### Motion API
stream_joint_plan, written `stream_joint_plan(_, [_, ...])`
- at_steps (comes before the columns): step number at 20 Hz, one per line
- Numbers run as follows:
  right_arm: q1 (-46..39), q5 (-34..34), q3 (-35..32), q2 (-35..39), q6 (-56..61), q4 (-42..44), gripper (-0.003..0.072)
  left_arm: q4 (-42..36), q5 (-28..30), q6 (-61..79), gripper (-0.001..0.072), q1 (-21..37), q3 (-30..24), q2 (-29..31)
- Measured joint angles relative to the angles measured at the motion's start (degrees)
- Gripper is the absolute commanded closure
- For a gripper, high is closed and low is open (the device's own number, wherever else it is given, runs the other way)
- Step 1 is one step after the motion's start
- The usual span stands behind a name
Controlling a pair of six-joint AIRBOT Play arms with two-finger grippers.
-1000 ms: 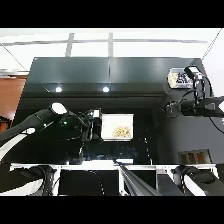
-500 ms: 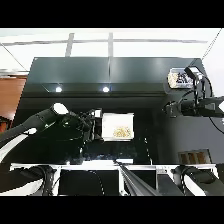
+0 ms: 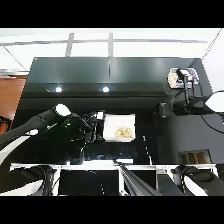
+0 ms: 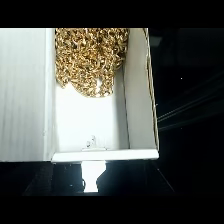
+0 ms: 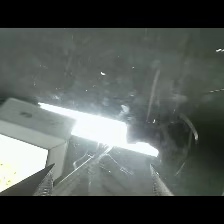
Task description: Fold the box and place the chain.
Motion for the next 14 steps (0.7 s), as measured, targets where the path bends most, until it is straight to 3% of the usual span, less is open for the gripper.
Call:
stream_joint_plan(3, [2.4, -5.2, 0.2, -6.4, -0.6, 4.3, -0.0025, 0.0, 0.0, 0.0, 0.0248, 0.0, 0.0, 0.0])
stream_joint_plan(7, [4.2, -10.3, 0.9, -13.6, -10.3, 15.8, -0.0025, 0.2, 0.1, 0.0, 0.0248, 0.0, 0.1, 0.0])
stream_joint_plan(10, [6.1, -10.0, 1.3, -16.1, -22.0, 20.6, -0.0025, 0.5, 0.0, -0.1, 0.0248, -0.1, 0.3, 0.0])
stream_joint_plan(14, [7.7, -5.0, 4.0, -16.7, -39.9, 20.7, -0.0025, 0.5, 0.0, -0.1, 0.0248, -0.1, 0.5, 0.0])
